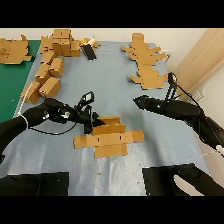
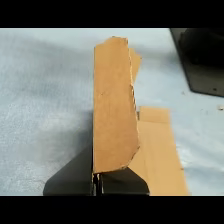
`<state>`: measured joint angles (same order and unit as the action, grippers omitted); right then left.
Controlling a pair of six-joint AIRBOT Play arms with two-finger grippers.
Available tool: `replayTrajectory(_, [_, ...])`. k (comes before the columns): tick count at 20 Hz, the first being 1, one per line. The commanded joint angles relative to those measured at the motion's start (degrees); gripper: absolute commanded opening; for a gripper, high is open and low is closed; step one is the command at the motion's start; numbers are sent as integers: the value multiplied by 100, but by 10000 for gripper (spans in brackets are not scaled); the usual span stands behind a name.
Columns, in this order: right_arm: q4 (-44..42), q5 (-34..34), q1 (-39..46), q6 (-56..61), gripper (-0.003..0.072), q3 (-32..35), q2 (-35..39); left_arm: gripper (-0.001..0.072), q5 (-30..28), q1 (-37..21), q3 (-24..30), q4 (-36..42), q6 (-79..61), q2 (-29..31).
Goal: Fold the box.
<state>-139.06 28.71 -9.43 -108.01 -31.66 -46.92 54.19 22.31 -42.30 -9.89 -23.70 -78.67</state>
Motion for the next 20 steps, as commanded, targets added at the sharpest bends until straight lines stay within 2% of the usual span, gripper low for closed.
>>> replayTrajectory(1, [-2, -31, -35, 22, 311, -4, -120, 13, -874, 332, 98, -153, -221, 144])
replayTrajectory(3, [0, -24, -33, 20, 312, -4, -162, 13, -898, 411, 98, -164, -127, 278])
replayTrajectory(7, [2, -31, -33, 20, 311, -4, -170, 13, -1676, 413, 94, 9, -345, 654])
replayTrajectory(12, [2, -26, -35, 20, 312, -4, -170, 13, -1196, 518, 101, 7, -389, 654])
replayTrajectory(20, [0, -42, -35, 20, 311, -4, -170, 13, -1211, 595, 503, 96, -396, 651])
